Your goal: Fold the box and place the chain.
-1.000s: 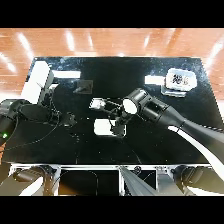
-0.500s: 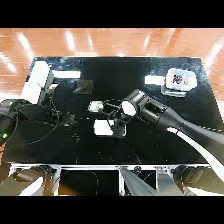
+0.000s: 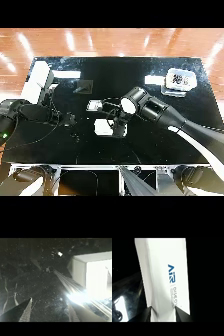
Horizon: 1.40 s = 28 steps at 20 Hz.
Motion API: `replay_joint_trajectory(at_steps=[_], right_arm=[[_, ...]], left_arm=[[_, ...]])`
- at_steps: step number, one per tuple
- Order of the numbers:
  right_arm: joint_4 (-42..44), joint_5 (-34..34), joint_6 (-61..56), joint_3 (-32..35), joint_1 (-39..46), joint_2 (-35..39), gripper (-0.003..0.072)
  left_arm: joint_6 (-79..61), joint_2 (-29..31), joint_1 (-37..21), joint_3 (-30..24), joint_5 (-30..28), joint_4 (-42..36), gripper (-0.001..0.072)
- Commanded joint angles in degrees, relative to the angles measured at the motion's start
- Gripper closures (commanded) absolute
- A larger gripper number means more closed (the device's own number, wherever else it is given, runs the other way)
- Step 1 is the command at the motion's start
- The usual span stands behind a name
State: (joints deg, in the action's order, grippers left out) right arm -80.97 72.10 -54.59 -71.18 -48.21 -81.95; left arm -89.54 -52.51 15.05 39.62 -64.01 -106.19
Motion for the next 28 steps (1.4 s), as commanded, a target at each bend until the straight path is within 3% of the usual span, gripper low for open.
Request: replay_joint_trajectory(at_steps=[1, 15, 25, 27, 28], right_arm=[[-0.1, 0.0, 0.0, -0.2, 0.0, 0.0, 0.0345], [-0.1, -1.0, 0.0, 1.4, 0.0, -0.1, 0.0345], [-0.8, 0.4, 0.0, -2.1, 0.0, 0.0, 0.0339], [-1.3, 0.3, -0.1, -2.1, 0.0, 0.0, 0.0015], [-1.6, 0.2, -0.1, -2.0, 0.0, 0.0, 0.0013]], left_arm=[[0.0, 0.0, 0.0, 0.0, 0.0, -0.2, 0.0164], [0.0, 0.0, 0.0, 0.0, 0.0, -0.6, 0.0164], [0.0, 0.0, 0.0, 0.0, 0.0, -0.8, 0.0164], [0.0, 0.0, 0.0, 0.0, 0.0, -0.8, 0.0164], [0.0, 0.0, 0.0, 0.0, 0.0, -0.8, 0.0164]])
